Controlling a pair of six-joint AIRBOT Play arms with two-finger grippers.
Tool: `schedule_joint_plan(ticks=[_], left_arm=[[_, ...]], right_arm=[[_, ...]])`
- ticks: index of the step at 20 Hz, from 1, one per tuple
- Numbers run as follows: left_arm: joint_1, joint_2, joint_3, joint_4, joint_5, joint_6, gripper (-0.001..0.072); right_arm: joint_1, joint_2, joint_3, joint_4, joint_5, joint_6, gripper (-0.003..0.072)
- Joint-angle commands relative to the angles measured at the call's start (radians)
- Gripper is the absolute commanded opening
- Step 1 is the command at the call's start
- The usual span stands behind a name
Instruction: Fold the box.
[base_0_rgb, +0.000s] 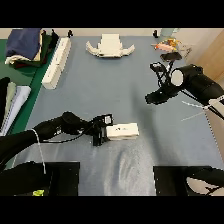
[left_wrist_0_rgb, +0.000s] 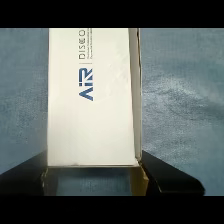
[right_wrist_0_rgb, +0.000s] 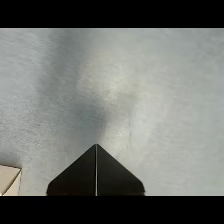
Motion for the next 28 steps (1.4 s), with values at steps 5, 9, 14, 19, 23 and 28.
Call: schedule_joint_plan(ticks=[5, 9, 14, 19, 23, 28], left_arm=[[0.149, 0.159, 0.0, 0.054, 0.074, -0.299, 0.0519], [0.441, 0.262, -0.003, 0.311, -0.009, -0.617, 0.0519], [0.837, 0.288, -0.003, 0.43, -0.167, -0.681, 0.0519], [1.048, 0.287, -0.003, 0.429, -0.112, -0.637, 0.0519], [1.076, 0.259, -0.003, 0.428, 0.1, -0.629, 0.0519], [1.08, 0.163, 0.007, 0.398, 0.22, -0.619, 0.0519]], right_arm=[[0.0, -0.003, 0.003, 0.024, 0.03, 0.081, 0.0007], [0.0, -0.003, 0.003, 0.029, 0.029, 0.082, 0.0007], [0.0, -0.011, 0.003, 0.029, -0.003, 0.082, 0.0007], [0.0, -0.04, 0.003, 0.033, -0.011, 0.082, 0.0007], [0.0, -0.058, 0.003, 0.064, -0.033, 0.082, 0.0007], [0.002, -0.06, 0.002, 0.093, -0.08, 0.082, 0.0007]])
